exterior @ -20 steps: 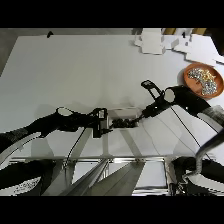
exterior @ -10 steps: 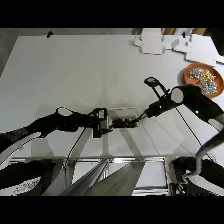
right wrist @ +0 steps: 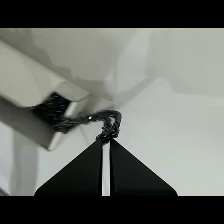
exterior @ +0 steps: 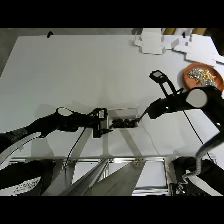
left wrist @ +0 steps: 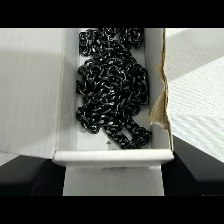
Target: Fold the box and place the chain.
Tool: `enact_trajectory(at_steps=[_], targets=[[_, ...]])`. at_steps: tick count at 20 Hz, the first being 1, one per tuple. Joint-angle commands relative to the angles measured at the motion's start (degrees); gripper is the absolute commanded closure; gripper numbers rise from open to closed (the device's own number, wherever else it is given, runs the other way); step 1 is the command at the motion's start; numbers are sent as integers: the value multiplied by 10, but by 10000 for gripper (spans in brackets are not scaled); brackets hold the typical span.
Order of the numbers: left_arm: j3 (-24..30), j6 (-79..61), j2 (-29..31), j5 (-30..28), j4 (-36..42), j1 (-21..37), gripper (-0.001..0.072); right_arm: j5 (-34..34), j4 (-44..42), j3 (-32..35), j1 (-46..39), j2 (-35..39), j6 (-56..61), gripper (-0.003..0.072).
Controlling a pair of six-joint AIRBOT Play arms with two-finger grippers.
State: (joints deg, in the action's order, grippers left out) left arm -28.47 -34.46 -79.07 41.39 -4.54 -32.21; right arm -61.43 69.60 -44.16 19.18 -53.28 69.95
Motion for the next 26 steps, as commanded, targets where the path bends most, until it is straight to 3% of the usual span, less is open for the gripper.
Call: enact_trajectory(at_steps=[1, 8, 13, 17, 20, 26], targets=[[0, 0, 0, 0, 0, 0, 498, -21, -95, -1, 0, 61, -71, 670], [0, 0, 0, 0, 0, 0, 498, -57, -318, -1, 0, 87, -221, 670], [0, 0, 0, 0, 0, 0, 498, -52, -390, -1, 1, 87, -267, 670], [0, 0, 0, 0, 0, 0, 498, 4, -389, -1, 46, 76, -283, 670], [0, 0, 0, 0, 0, 0, 498, 54, -329, -1, 84, 44, -268, 670], [0, 0, 0, 0, 0, 0, 498, 53, -241, -1, 114, -41, -230, 667]])
